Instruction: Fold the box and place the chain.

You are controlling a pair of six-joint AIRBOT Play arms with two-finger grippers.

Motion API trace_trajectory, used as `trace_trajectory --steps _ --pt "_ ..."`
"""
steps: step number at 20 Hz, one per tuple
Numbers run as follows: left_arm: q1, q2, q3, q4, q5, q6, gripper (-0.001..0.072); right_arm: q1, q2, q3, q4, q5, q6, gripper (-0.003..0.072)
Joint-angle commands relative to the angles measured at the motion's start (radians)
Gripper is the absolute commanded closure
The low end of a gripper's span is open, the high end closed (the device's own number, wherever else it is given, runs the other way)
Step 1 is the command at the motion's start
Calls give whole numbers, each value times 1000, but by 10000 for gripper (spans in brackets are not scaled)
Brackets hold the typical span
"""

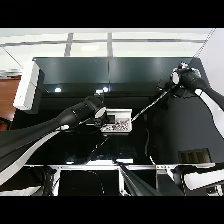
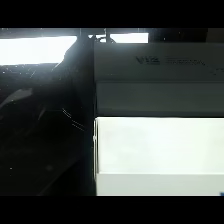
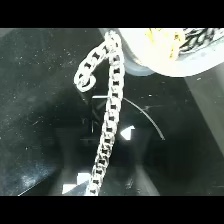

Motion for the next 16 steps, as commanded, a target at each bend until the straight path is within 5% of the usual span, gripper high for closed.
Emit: trace_trajectory --steps 1,5,11,16 --pt "0 0 0 0 0 0 681 8 -12 0 43 8 -11 353" --pt "0 0 0 0 0 0 681 13 -10 1 62 17 -26 672" --pt "0 0 0 0 -2 0 681 29 109 17 188 79 -340 673" --pt "0 0 0 0 2 0 681 97 383 17 185 372 -604 672"
